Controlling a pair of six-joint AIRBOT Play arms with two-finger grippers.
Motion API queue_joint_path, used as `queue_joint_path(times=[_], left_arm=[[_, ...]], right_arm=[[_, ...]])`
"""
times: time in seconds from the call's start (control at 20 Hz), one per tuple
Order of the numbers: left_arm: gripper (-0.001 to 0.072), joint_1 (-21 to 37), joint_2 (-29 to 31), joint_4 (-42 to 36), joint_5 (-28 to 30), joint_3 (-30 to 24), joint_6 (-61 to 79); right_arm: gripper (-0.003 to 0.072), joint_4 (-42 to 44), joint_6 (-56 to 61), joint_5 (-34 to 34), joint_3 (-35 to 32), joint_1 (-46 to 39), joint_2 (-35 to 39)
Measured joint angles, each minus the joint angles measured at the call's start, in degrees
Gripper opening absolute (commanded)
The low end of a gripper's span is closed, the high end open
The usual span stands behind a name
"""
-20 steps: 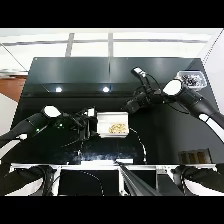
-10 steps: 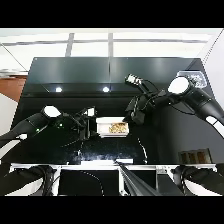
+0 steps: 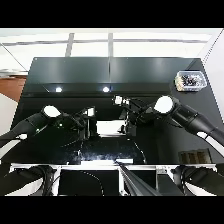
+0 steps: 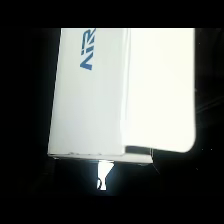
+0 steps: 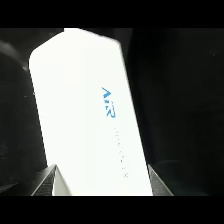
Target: Fold the box and place the chain.
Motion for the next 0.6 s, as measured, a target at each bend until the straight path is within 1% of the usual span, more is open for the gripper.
queue_joint_path(times=[0.05,0.15,0.2,0.25,0.35,0.4,0.45,0.6], left_arm=[[0.0293,0.0,0.0,0.0,-0.1,0.0,0.0],[0.0293,0.0,0.0,0.0,-0.2,0.0,0.0],[0.0293,0.0,0.0,0.0,-0.3,0.0,0.0],[0.0293,0.0,0.0,0.0,-0.3,0.0,0.0],[0.0293,0.0,0.0,0.0,-0.3,0.0,0.0],[0.0294,0.0,0.0,0.0,-0.3,0.0,0.0],[0.0293,0.0,0.0,0.0,-0.3,0.0,0.0],[0.0293,0.0,0.0,0.0,-0.4,0.0,0.1]], right_arm=[[0.0600,-0.2,-0.3,-0.7,-0.2,0.3,0.0],[0.0598,-0.2,-0.8,-1.4,-0.3,0.8,0.1],[0.0547,-0.2,-1.0,-1.7,-0.5,1.0,0.2],[0.0430,-0.2,-1.2,-2.0,-0.5,1.1,0.2],[0.0388,-0.1,-1.2,-2.1,-0.5,1.2,0.2],[0.0282,-0.1,-1.3,-2.1,-0.6,1.2,0.2],[0.0238,-0.2,-1.3,-2.2,-0.6,1.2,0.2],[0.0239,-0.2,-1.4,-1.9,-0.6,1.3,0.2]])
